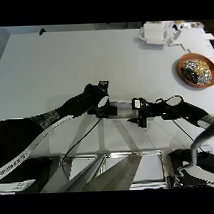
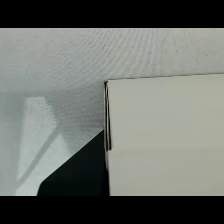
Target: Fold the box and place the chain.
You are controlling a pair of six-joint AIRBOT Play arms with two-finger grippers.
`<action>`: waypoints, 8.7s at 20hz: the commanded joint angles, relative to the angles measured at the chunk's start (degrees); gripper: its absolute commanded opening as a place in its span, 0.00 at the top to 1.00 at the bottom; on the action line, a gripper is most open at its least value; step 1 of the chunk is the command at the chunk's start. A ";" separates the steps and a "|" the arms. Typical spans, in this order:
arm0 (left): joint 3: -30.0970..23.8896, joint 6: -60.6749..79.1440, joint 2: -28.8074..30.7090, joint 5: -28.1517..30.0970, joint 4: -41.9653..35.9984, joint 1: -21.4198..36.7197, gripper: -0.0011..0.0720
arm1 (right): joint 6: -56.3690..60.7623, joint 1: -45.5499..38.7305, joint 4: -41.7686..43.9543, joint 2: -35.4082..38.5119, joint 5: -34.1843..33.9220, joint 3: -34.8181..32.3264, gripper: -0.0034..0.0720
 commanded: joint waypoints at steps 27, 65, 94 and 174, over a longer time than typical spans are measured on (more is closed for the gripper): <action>-24.13 114.86 38.03 1.79 -24.59 25.62 0.20 | -0.07 -0.02 0.00 0.04 -0.07 0.04 0.41; -26.32 168.89 4.61 5.35 -68.65 27.78 0.03 | -0.09 -0.02 0.00 0.04 -0.07 0.04 0.41; -26.23 167.42 4.63 7.72 -69.70 26.58 0.96 | -0.09 -0.02 0.00 0.04 -0.11 0.04 0.41; -26.23 167.42 4.63 7.30 -69.70 26.45 0.96 | 28.06 0.00 -35.12 30.03 2.40 -2.67 0.51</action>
